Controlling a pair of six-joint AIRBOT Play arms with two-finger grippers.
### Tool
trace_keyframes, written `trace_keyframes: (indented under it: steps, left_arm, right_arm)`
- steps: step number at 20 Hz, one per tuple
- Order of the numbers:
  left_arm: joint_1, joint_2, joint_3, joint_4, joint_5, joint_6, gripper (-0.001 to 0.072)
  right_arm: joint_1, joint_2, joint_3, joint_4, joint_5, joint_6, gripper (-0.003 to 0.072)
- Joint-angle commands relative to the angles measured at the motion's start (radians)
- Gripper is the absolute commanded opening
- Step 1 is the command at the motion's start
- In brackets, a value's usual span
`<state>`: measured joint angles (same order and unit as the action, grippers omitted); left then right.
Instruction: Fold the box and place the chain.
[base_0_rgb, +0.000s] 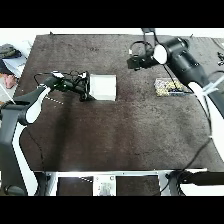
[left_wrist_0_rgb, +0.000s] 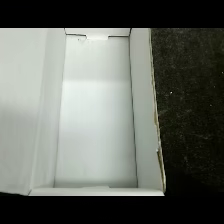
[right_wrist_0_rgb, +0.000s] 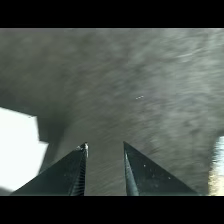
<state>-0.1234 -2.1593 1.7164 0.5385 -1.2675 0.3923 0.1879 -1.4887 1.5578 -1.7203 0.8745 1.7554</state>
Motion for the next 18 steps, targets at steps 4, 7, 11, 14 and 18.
trace_keyframes:
  steps: [4, 7, 11, 14, 18]
  left_arm:
    - [0.000, -0.001, 0.000, 0.000, 0.000, 0.000, 0.0355]
    - [0.001, -0.001, 0.000, 0.000, 0.000, 0.000, 0.0354]
    - [0.001, -0.001, 0.000, 0.000, 0.000, 0.000, 0.0354]
    - [0.000, -0.001, 0.000, 0.000, 0.000, 0.000, 0.0354]
    - [0.000, -0.001, 0.000, 0.000, 0.000, 0.000, 0.0354]
  right_arm:
    - [-0.306, 0.028, -0.241, 0.192, -0.103, -0.078, 0.0290]
    - [-0.411, -0.063, -0.191, 0.306, 0.002, -0.197, 0.0289]
    - [-0.461, -0.198, -0.067, 0.303, 0.176, -0.272, 0.0289]
    - [-0.461, -0.260, 0.004, 0.284, 0.200, -0.282, 0.0287]
    - [-0.461, -0.320, 0.063, 0.277, 0.259, -0.297, 0.0271]
